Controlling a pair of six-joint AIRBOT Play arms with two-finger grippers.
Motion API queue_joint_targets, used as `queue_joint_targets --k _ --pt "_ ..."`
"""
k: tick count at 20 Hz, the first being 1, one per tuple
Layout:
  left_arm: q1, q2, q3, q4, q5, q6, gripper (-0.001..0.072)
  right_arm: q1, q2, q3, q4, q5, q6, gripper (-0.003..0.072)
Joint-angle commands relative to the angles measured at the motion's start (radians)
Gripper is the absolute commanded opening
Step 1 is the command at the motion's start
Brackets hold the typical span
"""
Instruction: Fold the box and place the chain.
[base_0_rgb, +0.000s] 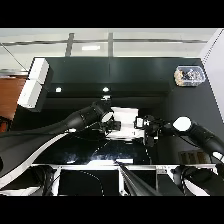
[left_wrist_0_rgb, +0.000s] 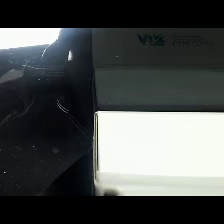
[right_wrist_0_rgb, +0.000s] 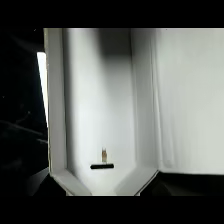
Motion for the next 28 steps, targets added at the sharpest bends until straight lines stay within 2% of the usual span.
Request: queue_joint_targets --k 1,6,7,8,10,15,20,28 --pt "0.001 0.001 0.001 -0.003 0.000 -0.002 0.0030 0.000 0.051 0.002 -0.161 0.028 0.057 0.0718" --pt "0.001 0.001 0.001 -0.003 0.003 -0.002 0.0030 0.000 0.001 0.002 -0.109 -0.039 0.024 0.0710" --pt "0.001 0.001 0.001 -0.003 0.003 -0.002 0.0030 0.000 -0.004 0.002 -0.066 -0.041 -0.017 0.0657" --pt "0.001 0.001 0.001 -0.003 0.003 -0.002 0.0030 0.000 -0.004 0.002 -0.022 -0.046 -0.048 0.0497" --pt "0.001 0.001 0.001 -0.003 0.004 -0.002 0.0030 0.000 -0.004 0.002 0.038 -0.057 -0.064 0.0315" --pt "0.001 0.001 0.001 -0.003 0.004 -0.002 0.0030 0.021 -0.005 0.002 0.090 -0.053 0.029 0.0304" --pt "0.001 0.001 0.001 -0.003 0.004 -0.002 0.0030 0.025 -0.030 0.002 0.164 -0.054 0.033 0.0305" --pt "0.001 0.001 0.001 -0.003 0.006 -0.002 0.0030 0.025 -0.061 0.002 0.164 -0.066 0.033 0.0314"
